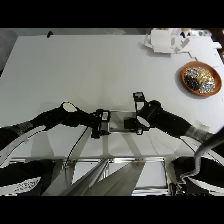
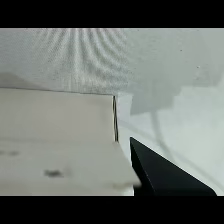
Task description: Fold the box and place the chain.
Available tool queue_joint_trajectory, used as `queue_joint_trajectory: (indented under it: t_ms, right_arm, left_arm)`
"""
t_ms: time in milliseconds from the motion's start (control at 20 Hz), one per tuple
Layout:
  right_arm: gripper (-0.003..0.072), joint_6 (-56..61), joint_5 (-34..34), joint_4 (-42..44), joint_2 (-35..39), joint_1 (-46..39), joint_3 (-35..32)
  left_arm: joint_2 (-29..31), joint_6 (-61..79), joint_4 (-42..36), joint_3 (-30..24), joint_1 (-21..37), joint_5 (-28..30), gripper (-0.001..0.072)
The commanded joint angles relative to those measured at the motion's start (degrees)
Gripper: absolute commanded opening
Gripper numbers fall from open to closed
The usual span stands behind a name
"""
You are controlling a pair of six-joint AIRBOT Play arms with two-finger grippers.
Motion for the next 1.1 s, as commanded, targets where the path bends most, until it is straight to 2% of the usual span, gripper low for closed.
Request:
queue_joint_trajectory:
  t_ms: [0,200,350,450,550,700,800,900,1050]
  right_arm:
    - [0.0342,0.0,3.76,-0.31,4.92,0.0,0.02]
    - [0.0342,-6.29,11.98,0.74,12.59,-1.07,0.79]
    - [0.0342,-16.15,18.34,2.78,18.43,-5.49,5.81]
    - [0.0332,-23.93,20.79,2.89,19.78,-13.22,11.04]
    - [0.0268,-33.27,18.99,2.84,19.15,-25.94,15.43]
    - [0.0265,-43.54,12.22,3.17,14.16,-47.28,18.95]
    - [0.0261,-48.33,7.26,4.39,8.61,-57.7,19.65]
    - [0.026,-53.86,2.91,3.89,1.09,-64.32,22.21]
    - [0.026,-57.46,3.78,2.6,-12.22,-68.54,31.89]
  left_arm:
    - [0.04,-0.02,0.0,0.0,0.0,-0.02,0.015]
    - [0.04,-0.02,0.0,0.0,0.0,-0.02,0.015]
    - [0.04,-0.02,0.0,0.0,0.0,0.0,0.015]
    - [0.04,-0.02,0.0,0.0,0.0,0.0,0.015]
    - [0.04,-0.02,0.0,0.0,0.0,0.0,0.015]
    - [0.04,-0.02,0.0,0.0,0.0,-0.02,0.015]
    - [0.04,-0.02,0.0,0.0,0.0,0.0,0.015]
    - [0.04,-0.02,0.0,0.0,0.0,-0.02,0.015]
    - [0.04,-0.04,0.0,0.0,0.0,0.0,0.0149]
